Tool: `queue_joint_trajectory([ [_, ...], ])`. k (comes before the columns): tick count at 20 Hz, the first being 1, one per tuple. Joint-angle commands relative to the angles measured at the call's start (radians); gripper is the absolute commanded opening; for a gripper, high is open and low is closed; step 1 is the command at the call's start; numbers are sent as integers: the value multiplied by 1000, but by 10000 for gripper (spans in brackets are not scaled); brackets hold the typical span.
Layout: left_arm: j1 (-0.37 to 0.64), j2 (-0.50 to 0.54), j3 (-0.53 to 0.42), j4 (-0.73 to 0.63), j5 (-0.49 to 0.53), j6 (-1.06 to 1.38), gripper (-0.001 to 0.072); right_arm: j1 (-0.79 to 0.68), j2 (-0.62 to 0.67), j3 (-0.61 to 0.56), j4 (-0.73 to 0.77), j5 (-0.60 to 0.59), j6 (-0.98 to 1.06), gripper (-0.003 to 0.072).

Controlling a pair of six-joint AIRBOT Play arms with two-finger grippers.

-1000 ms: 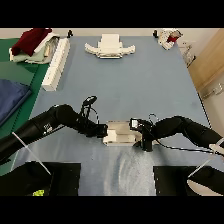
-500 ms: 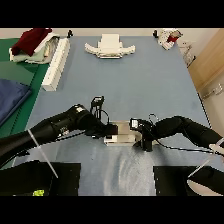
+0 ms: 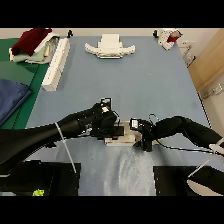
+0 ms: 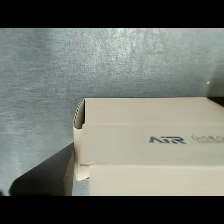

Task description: Fold the box.

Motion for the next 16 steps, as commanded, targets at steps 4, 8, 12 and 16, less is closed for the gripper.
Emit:
queue_joint_trajectory([
  [4, -41, -129, 101, 70, -107, -63, 353, 1, 1, 0, 0, 0, 0, 514],
  [8, -42, -136, 104, 89, -109, -87, 353, 1, 1, 0, 0, 0, 0, 514],
  [12, -42, -137, 104, 103, -108, -114, 298, 1, 1, 0, 0, 0, 0, 515],
  [16, -42, -137, 105, 106, -99, -109, 14, 1, 1, 0, 0, 0, 0, 514],
])
